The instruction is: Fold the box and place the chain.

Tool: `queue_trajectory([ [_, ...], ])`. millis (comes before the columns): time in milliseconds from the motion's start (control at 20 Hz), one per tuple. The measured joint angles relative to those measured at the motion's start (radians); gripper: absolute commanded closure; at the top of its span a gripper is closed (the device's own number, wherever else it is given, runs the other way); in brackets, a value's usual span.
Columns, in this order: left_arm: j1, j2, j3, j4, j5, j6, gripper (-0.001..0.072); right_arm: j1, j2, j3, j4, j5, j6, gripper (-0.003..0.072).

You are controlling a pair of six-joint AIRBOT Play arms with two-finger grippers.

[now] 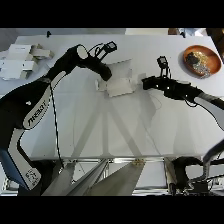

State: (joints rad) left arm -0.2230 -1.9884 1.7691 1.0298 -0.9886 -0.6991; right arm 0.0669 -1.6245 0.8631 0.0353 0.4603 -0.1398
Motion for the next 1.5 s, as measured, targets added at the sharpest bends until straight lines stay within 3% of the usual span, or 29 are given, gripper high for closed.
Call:
queue_trajectory([
  [50, -0.002, 0.0, 0.0, 0.0, 0.0, 0.001, 0.07, 0.0, 0.0, 0.0, 0.0, 0.0, 0.0, 0.0664],
  [100, -0.003, 0.0, 0.0, 0.001, 0.0, 0.008, 0.07, 0.0, 0.0, 0.0, 0.0, 0.0, 0.0, 0.0616],
  [150, -0.006, 0.0, 0.0, 0.003, -0.003, 0.011, 0.07, 0.0, 0.0, 0.0, -0.005, -0.003, 0.0, 0.0421],
  [200, -0.008, -0.001, 0.0, 0.012, -0.005, 0.012, 0.07, 0.0, -0.001, -0.001, -0.013, -0.006, -0.001, 0.0128],
  [250, -0.009, -0.001, 0.0, 0.011, -0.001, 0.015, 0.0701, -0.001, 0.0, -0.001, -0.011, -0.006, -0.001, -0.0001],
  [550, -0.014, 0.011, 0.0, -0.006, -0.004, 0.033, 0.0708, 0.0, 0.035, -0.001, -0.013, -0.011, 0.0, -0.0001],
  [700, -0.014, 0.041, 0.0, -0.043, -0.024, 0.109, 0.071, 0.0, 0.109, -0.001, -0.045, -0.077, 0.0, -0.0001],
  [900, -0.013, 0.084, 0.0, -0.167, -0.099, 0.266, 0.0711, 0.0, 0.249, -0.001, -0.126, -0.282, 0.0, 0.0017],
  [1200, -0.013, 0.088, 0.0, -0.272, -0.32, 0.404, 0.0713, 0.0, 0.404, -0.001, -0.143, -0.738, -0.009, 0.0023],
  [1500, -0.013, 0.003, 0.0, -0.29, -0.417, 0.466, 0.0712, 0.0, 0.434, -0.001, -0.139, -0.881, -0.042, 0.0025],
])
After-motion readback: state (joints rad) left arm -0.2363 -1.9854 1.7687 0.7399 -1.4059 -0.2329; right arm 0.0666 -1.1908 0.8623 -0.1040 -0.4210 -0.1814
